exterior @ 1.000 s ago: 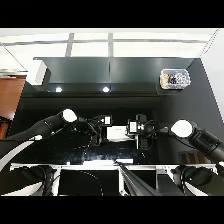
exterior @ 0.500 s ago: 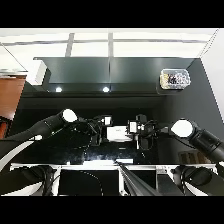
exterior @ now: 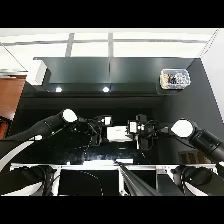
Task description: Fold the box and place the chain.
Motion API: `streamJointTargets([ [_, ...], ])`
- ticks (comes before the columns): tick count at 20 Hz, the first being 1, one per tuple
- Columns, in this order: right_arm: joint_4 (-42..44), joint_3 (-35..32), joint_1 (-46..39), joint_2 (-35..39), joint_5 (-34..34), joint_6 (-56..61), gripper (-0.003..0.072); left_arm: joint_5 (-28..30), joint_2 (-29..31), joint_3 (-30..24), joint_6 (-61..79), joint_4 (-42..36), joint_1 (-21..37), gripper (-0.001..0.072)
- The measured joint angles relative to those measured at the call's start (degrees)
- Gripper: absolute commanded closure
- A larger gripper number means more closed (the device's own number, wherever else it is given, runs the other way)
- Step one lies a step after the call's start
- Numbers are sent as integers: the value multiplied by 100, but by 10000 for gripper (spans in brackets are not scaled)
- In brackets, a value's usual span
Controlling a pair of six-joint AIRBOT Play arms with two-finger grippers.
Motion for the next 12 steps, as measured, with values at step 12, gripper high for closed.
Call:
streamJointTargets([
  [12, 15, 24, 0, 0, -15, 63, 557, -2, 0, 0, -7, 0, 0, 303],
])
